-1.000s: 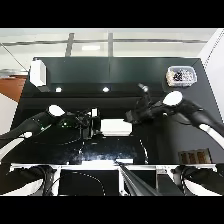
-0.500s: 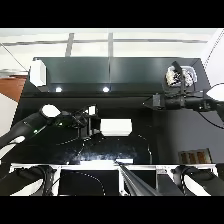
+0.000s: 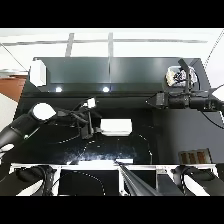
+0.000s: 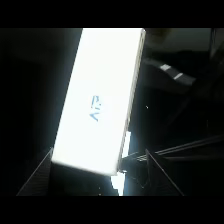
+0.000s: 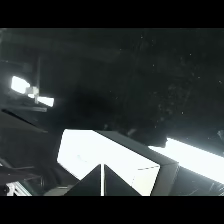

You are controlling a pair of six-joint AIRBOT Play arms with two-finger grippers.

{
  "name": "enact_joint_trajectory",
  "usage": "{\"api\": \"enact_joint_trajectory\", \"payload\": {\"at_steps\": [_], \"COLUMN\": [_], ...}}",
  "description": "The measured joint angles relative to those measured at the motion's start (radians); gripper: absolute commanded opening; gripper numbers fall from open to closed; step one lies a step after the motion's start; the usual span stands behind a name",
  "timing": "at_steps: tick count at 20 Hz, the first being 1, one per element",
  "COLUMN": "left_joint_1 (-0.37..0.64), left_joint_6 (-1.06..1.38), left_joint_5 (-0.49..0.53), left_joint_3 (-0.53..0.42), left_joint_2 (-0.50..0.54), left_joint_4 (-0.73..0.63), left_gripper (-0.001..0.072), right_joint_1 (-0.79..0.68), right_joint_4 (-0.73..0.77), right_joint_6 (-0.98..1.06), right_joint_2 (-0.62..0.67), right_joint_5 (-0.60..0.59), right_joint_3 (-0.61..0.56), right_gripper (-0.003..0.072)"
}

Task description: Fold the box and place the chain.

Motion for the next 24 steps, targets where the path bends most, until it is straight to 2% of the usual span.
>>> {"api": "enact_joint_trajectory", "payload": {"at_steps": [5,9,17,24], "left_joint_1": [-0.104,-0.148,-0.165,-0.165], "left_joint_6": [0.068,0.137,0.166,0.161], "left_joint_5": [0.036,0.05,0.114,0.119], "left_joint_3": [0.104,0.138,0.149,0.15], "left_joint_2": [-0.171,-0.255,-0.283,-0.254], "left_joint_4": [-0.014,-0.02,-0.021,-0.014], "left_gripper": [0.0717,0.0717,0.0718,0.0717], "right_joint_1": [-0.001,-0.001,-0.001,-0.001], "right_joint_4": [-0.002,-0.012,-0.026,-0.027], "right_joint_6": [0.0,0.0,0.0,0.0], "right_joint_2": [0.0,0.0,0.0,0.0], "right_joint_5": [-0.004,-0.002,0.002,0.002], "right_joint_3": [0.0,0.0,0.0,0.0], "right_gripper": [0.0028,0.0027,0.0028,0.0028]}}
